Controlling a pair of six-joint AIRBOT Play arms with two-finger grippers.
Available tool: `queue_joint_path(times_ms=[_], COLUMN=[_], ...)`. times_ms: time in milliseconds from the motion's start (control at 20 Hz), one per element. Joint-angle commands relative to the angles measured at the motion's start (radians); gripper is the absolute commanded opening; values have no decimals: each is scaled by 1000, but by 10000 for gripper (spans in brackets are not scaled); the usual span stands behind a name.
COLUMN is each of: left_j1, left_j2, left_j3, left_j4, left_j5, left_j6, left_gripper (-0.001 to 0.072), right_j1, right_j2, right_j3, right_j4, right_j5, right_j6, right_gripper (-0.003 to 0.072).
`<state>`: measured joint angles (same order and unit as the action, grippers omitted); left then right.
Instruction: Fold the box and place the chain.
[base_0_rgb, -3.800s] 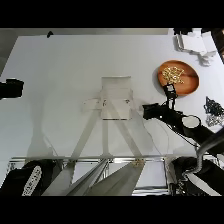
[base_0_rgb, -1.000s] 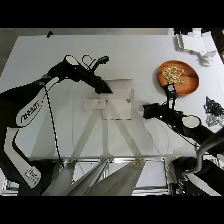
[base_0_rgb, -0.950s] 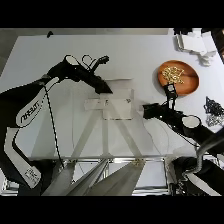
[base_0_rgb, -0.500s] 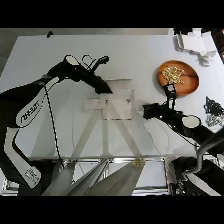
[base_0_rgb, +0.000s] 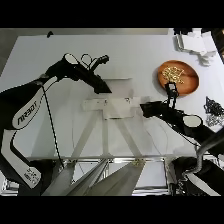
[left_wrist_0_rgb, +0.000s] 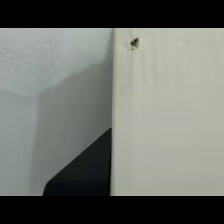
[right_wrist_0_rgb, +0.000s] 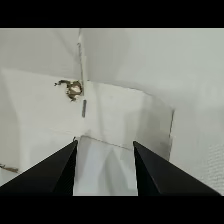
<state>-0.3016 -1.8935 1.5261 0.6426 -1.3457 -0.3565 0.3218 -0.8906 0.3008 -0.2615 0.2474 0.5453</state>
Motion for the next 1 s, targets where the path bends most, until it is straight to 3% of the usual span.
queue_joint_path(times_ms=[0,250,350,450,650,800,950], left_j1=[11,27,28,27,26,25,26], left_j2=[133,422,501,538,492,404,329], left_j3=[1,-13,-85,-228,-488,-533,-533], left_j4=[150,286,255,157,79,91,-48], left_j5=[-23,-56,-42,24,262,268,266], left_j6=[60,-105,-89,-1,163,314,459], left_gripper=[3,-1,-1,0,3,4,2], right_j1=[0,0,0,0,0,0,0], right_j2=[64,202,234,245,244,243,243], right_j3=[18,18,18,18,18,18,18], right_j4=[6,-7,-10,-35,-56,-57,-57], right_j5=[-52,-130,-136,-132,-133,-137,-137], right_j6=[-1,-1,-1,-1,0,-1,-1], right_gripper=[403,403,403,403,402,402,401])
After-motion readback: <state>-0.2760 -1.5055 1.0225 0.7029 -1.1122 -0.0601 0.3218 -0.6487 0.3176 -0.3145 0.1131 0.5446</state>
